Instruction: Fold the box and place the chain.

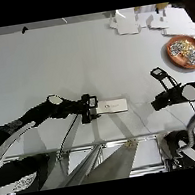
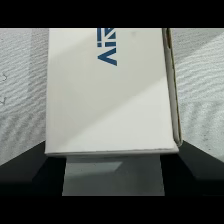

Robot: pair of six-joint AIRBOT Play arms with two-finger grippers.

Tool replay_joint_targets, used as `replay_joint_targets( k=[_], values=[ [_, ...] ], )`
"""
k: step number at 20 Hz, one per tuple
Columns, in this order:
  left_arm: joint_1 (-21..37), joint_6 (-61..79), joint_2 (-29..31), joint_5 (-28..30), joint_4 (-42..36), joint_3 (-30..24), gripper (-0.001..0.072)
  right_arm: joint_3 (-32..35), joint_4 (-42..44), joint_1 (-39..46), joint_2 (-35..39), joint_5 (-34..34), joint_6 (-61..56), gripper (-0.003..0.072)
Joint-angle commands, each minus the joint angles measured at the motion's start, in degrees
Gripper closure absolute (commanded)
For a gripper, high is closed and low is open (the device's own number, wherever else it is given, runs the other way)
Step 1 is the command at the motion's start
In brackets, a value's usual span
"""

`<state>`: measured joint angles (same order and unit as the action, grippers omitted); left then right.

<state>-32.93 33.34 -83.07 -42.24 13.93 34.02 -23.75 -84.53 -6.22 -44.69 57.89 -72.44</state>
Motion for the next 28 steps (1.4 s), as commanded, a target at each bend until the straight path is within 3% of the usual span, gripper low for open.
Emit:
replay_joint_targets(
  k=[1, 14, 18, 23, 28],
  values=[
    [-0.02, 0.0, 0.04, 0.02, 0.02, 0.0, 0.0499, 0.35, -0.09, 0.15, -0.09, -0.09, -0.61, 0.0675],
    [-0.02, -0.37, 0.13, -0.09, 0.02, 0.0, 0.0499, 0.35, -0.09, 0.15, -0.09, -0.09, -0.61, 0.0675],
    [1.81, -11.74, 6.86, 0.15, 2.12, 0.0, 0.0496, 0.35, -0.09, 0.15, -0.09, -0.09, -0.61, 0.0675],
    [13.38, -33.48, 25.42, 1.22, 12.85, 0.0, 0.0477, 0.35, -0.09, 0.15, -0.09, -0.09, -0.61, 0.0675],
    [32.92, -61.44, 36.65, 3.1, 31.89, 0.0, 0.0477, 0.35, -0.09, 0.15, -0.09, -0.09, -0.63, 0.0675]
  ],
)
